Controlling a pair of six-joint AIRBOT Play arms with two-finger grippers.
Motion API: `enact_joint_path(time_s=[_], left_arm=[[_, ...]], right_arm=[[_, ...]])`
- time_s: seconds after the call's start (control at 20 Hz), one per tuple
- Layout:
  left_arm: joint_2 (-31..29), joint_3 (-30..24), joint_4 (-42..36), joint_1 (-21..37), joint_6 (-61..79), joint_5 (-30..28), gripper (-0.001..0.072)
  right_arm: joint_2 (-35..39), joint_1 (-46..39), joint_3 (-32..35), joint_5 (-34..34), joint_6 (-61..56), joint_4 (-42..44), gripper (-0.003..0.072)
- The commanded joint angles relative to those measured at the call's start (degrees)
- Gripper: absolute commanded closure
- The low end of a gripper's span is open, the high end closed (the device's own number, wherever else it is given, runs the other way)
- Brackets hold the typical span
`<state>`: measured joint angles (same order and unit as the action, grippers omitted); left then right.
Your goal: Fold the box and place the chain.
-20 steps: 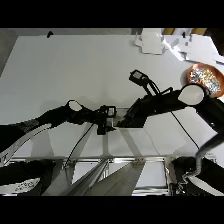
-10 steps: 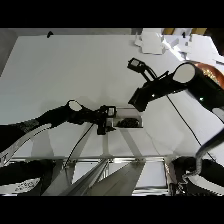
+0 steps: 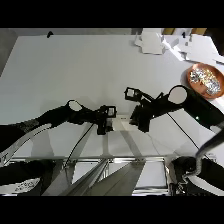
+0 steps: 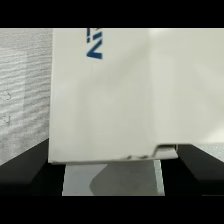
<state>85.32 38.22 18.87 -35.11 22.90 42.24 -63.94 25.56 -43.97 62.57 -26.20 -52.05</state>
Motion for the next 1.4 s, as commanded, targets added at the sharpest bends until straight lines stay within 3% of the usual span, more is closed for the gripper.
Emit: enact_joint_path(time_s=[0.0,0.3,0.75,0.85,0.95,1.1,1.35], left_arm=[[-0.04,-0.02,0.02,0.0,0.02,-0.02,0.0602],[-0.04,-0.02,0.02,0.0,0.02,0.0,0.0602],[-0.04,-0.02,0.02,0.0,0.02,0.0,0.0602],[-0.04,-0.02,0.02,0.0,0.02,-0.02,0.0602],[-0.04,-0.02,0.02,0.0,0.02,0.0,0.0602],[-0.04,-0.02,0.02,0.0,0.02,0.0,0.0602],[-0.04,-0.02,0.02,0.0,0.02,0.0,0.0602]], right_arm=[[3.74,2.03,2.82,-0.92,5.9,-0.11,0.0411],[3.76,6.58,3.37,-6.78,4.96,-6.08,0.035],[3.74,6.58,3.39,-11.15,2.23,-8.13,0.0355],[3.74,6.58,3.39,-11.17,2.23,-8.13,0.0416],[3.61,6.58,3.39,-11.15,2.23,-8.13,0.0426],[3.34,6.58,3.39,-11.17,2.19,-8.13,0.0525],[3.32,6.58,3.45,-11.23,2.21,-8.13,0.0605]])
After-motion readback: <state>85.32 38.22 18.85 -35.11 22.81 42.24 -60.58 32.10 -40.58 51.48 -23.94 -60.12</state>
